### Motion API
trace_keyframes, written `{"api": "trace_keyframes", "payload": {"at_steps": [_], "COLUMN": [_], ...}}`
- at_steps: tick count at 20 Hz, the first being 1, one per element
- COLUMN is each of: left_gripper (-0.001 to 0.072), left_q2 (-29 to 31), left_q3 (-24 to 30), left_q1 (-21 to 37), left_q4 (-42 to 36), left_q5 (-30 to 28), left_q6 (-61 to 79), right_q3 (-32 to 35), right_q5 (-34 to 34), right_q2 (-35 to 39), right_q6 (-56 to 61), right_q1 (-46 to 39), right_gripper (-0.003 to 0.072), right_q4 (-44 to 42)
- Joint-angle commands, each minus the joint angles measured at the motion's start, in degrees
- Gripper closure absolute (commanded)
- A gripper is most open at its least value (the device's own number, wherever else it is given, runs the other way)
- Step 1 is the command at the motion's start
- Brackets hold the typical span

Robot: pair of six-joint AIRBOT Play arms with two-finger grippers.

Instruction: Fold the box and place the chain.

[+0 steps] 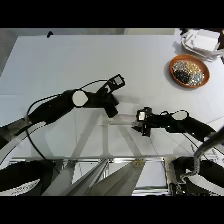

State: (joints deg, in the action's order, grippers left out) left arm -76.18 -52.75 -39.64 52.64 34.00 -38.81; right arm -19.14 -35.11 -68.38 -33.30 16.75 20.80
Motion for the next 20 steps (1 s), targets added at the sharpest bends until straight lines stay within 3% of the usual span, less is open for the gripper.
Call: {"api": "trace_keyframes", "payload": {"at_steps": [1, 5, 7, 11, 16, 20], "left_gripper": [0.0709, 0.0704, 0.0703, 0.0702, 0.0702, 0.0702], "left_q2": [6.10, 9.09, 7.78, 0.81, -6.84, -8.02], "left_q3": [-0.07, -0.07, 0.00, 0.02, 0.04, 2.67], "left_q1": [2.47, 6.03, 6.05, 7.93, 8.79, 9.88], "left_q4": [10.21, 12.39, 11.13, 2.19, 2.10, 2.23], "left_q5": [7.58, 23.26, 26.99, 26.25, 26.32, 24.46], "left_q6": [0.04, 19.32, 26.03, 29.20, 30.97, 37.11], "right_q3": [0.04, 0.04, 0.04, 0.04, 0.04, 0.04], "right_q5": [-0.02, -0.02, -0.02, -0.04, -0.02, -0.02], "right_q2": [0.04, 0.04, 0.04, 0.04, 0.04, 0.04], "right_q6": [0.02, 0.02, 0.02, 0.02, 0.02, 0.02], "right_q1": [0.02, 0.02, 0.04, 0.02, 0.04, 0.02], "right_gripper": [0.0345, 0.0345, 0.0345, 0.0345, 0.0345, 0.0345], "right_q4": [-0.04, -0.04, -0.04, -0.04, -0.04, -0.04]}}
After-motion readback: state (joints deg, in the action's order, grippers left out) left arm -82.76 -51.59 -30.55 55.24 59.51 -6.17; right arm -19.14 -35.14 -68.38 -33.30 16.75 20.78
